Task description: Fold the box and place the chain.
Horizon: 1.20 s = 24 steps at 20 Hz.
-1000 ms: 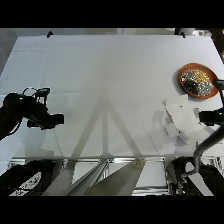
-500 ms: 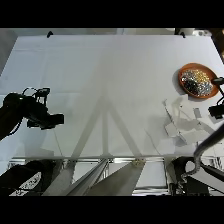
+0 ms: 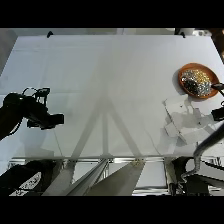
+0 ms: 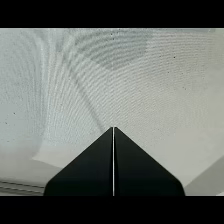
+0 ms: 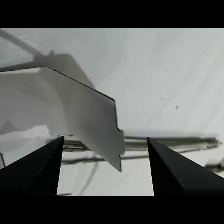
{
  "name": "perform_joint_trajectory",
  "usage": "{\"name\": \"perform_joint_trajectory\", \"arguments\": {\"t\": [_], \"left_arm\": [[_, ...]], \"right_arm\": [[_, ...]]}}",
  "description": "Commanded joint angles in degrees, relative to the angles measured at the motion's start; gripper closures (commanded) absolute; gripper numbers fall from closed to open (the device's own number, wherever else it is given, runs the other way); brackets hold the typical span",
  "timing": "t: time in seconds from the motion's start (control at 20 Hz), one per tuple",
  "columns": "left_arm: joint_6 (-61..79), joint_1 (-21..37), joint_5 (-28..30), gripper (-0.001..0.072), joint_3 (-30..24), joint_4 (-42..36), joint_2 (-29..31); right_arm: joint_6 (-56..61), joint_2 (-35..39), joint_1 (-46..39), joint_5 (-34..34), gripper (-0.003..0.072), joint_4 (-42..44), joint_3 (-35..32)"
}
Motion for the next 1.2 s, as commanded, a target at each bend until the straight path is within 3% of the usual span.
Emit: {"name": "perform_joint_trajectory", "arguments": {"t": [0.0,0.15,0.3,0.5,0.65,0.8,0.95,1.15], "left_arm": [[0.0,0.0,0.0,0.0695,0.0,0.0,0.0],[0.0,0.0,0.0,0.0695,0.0,0.0,0.0],[0.0,0.0,0.0,0.0695,0.0,0.0,0.0],[0.0,0.0,0.0,0.0695,0.0,0.0,0.0],[0.0,0.0,0.0,0.0695,0.0,0.0,0.0],[0.0,0.0,0.0,0.0695,0.0,0.0,0.0],[0.0,0.0,0.0,0.0695,0.0,0.0,0.0],[0.0,0.0,0.0,0.0695,0.0,0.0,0.0]], "right_arm": [[-8.0,-0.4,-1.2,-4.0,0.0150,7.3,0.1],[-8.0,-1.5,-1.2,-3.6,0.0197,6.8,0.1],[-7.3,-2.9,-1.2,0.7,0.0342,4.5,0.1],[-7.4,-2.9,-1.2,5.3,0.0675,5.5,0.1],[-9.7,-2.0,-1.2,11.6,0.0675,10.9,0.1],[-11.3,2.3,-1.2,14.2,0.0676,21.9,0.1],[-12.7,9.6,0.2,13.9,0.0677,36.2,-0.7],[-12.9,19.4,8.2,8.8,0.0677,45.4,-8.2]]}}
